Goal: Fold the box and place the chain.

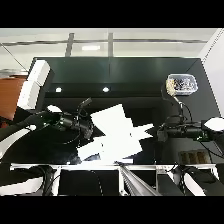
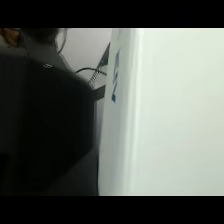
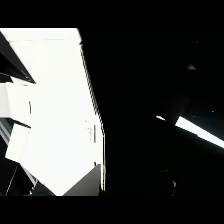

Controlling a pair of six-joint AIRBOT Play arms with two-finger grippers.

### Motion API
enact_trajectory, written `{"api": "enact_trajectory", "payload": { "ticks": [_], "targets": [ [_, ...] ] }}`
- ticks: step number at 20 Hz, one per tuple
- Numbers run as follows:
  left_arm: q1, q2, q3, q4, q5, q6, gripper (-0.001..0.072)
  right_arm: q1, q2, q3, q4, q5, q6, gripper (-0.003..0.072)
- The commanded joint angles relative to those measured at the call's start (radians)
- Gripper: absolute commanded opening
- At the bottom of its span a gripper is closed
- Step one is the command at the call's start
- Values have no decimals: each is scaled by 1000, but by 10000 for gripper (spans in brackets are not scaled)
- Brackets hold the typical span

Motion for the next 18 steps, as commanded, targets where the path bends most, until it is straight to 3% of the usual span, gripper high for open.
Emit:
{"api": "enact_trajectory", "payload": {
  "ticks": [1,2,6,9,13,15,18],
  "targets": [
    [-1,8,1,11,-9,78,25,1,0,1,-1,-6,8,458],
    [-1,18,5,12,-8,97,25,0,0,5,-5,-8,8,629],
    [-9,98,27,69,37,157,23,-56,0,108,-125,-8,8,636],
    [-78,205,32,256,164,206,23,-119,0,224,-202,-45,6,635],
    [-269,350,31,463,415,228,24,-145,0,280,-250,-140,6,633],
    [-307,341,31,471,508,222,25,-145,0,280,-244,-222,8,634],
    [-309,282,31,448,525,221,26,-144,0,279,-240,-223,-19,634]
  ]
}}
